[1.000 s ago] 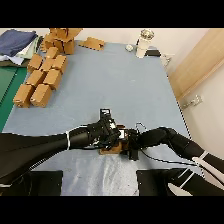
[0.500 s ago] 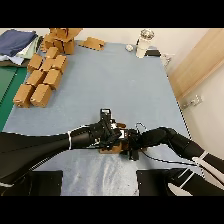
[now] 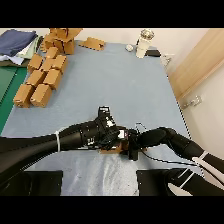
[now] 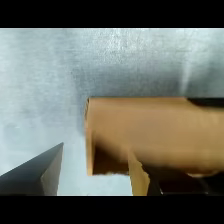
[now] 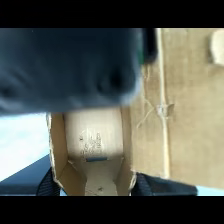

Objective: Fold the box.

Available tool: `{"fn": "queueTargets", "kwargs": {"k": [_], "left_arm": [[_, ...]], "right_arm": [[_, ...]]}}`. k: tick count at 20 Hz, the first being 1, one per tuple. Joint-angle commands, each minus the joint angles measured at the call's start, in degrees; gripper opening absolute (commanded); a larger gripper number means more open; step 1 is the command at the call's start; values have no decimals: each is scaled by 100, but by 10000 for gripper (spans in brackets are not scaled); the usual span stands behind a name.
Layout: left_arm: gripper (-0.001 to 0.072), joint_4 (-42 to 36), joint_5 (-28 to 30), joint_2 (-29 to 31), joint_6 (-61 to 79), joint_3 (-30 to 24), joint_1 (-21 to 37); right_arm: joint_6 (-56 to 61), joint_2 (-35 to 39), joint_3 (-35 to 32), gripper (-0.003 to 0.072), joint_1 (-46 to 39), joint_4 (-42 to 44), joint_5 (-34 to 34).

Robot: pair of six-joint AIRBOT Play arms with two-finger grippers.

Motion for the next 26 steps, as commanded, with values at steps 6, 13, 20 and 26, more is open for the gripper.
{"fn": "queueTargets", "kwargs": {"k": [6,13,20,26], "left_arm": [[584,103,-634,459,111,4,188],[13,111,-772,651,254,4,188],[11,-1084,-339,1626,3187,-1464,1163],[14,-4656,721,2889,10572,-3357,3906]], "right_arm": [[2,0,0,484,0,-4,-4],[2,2,0,484,0,-4,-2],[2,0,0,484,0,-4,-2],[2,0,0,484,0,-4,-2]]}}
